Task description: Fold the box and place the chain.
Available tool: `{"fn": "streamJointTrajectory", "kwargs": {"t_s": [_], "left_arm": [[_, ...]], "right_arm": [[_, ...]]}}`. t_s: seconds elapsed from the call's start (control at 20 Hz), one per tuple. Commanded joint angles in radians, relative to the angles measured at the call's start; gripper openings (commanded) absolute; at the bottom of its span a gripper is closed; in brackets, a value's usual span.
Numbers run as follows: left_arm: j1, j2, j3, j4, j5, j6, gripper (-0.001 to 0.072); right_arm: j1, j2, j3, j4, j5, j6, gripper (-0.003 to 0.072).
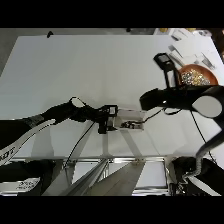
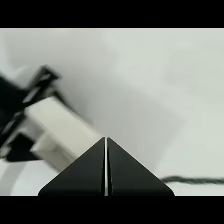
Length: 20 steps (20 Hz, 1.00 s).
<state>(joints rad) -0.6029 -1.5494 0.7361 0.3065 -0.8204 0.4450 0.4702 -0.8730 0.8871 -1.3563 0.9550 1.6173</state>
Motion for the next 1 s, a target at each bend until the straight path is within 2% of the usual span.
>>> {"fn": "streamJointTrajectory", "kwargs": {"t_s": [0.0, 0.15, 0.2, 0.3, 0.45, 0.95], "left_arm": [[0.001, 0.001, 0.001, 0.0, 0.0, 0.0, 0.0141], [0.001, 0.001, 0.001, 0.0, 0.0, 0.0, 0.0141], [0.001, 0.001, 0.001, 0.0, 0.0, 0.0, 0.0141], [0.001, 0.001, 0.001, 0.0, 0.0, 0.0, 0.0141], [0.001, 0.001, 0.001, 0.0, 0.0, 0.0, 0.0141], [0.001, 0.001, 0.001, 0.0, 0.0, 0.0, 0.0141]], "right_arm": [[-0.202, -0.033, 0.023, -0.136, 0.136, 0.04, 0.0017], [-0.341, -0.104, -0.022, -0.158, 0.182, 0.039, 0.0018], [-0.365, -0.132, -0.044, -0.158, 0.181, 0.04, 0.004], [-0.378, -0.183, -0.086, -0.158, 0.174, 0.04, 0.0253], [-0.378, -0.247, -0.117, -0.15, 0.128, 0.043, 0.0255], [-0.378, -0.383, -0.117, -0.159, -0.013, 0.107, 0.0239]]}}
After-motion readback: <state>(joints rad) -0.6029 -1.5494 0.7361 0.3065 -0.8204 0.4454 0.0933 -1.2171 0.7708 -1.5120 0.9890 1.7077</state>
